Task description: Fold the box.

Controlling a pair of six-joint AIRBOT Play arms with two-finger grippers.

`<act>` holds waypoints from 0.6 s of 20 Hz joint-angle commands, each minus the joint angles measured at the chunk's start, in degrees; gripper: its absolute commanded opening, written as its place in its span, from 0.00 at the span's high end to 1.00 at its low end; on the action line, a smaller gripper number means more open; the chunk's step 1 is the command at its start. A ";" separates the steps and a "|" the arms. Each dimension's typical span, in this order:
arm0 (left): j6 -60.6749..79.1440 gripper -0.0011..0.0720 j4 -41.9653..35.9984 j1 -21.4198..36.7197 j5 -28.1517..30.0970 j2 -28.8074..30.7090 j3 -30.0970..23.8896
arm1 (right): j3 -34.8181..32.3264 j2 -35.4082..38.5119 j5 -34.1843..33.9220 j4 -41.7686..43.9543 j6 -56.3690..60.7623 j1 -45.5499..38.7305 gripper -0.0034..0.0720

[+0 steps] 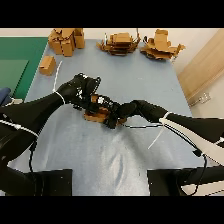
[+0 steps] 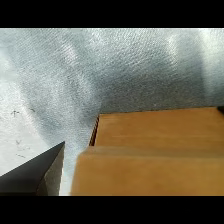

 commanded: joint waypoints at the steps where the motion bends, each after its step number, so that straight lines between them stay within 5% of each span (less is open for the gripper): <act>1: -0.48 0.26 1.84 -1.29 0.00 -0.35 -0.02 | -0.04 0.02 0.00 0.02 0.02 0.04 0.28; 5: -1.97 0.27 2.38 -1.97 -0.07 -1.40 -0.02 | -0.04 0.02 0.00 0.02 0.04 0.04 0.28; 7: -2.21 0.70 2.84 -2.08 0.13 -1.36 0.00 | -0.04 0.02 0.00 0.02 0.04 0.04 0.28; 9: -2.43 0.95 2.54 -2.08 0.02 -1.36 0.00 | -0.04 0.02 0.00 0.02 0.04 0.04 0.28; 12: -3.61 0.96 2.16 -2.10 0.09 -1.36 -0.02 | -0.02 0.02 0.00 0.02 0.04 0.04 0.28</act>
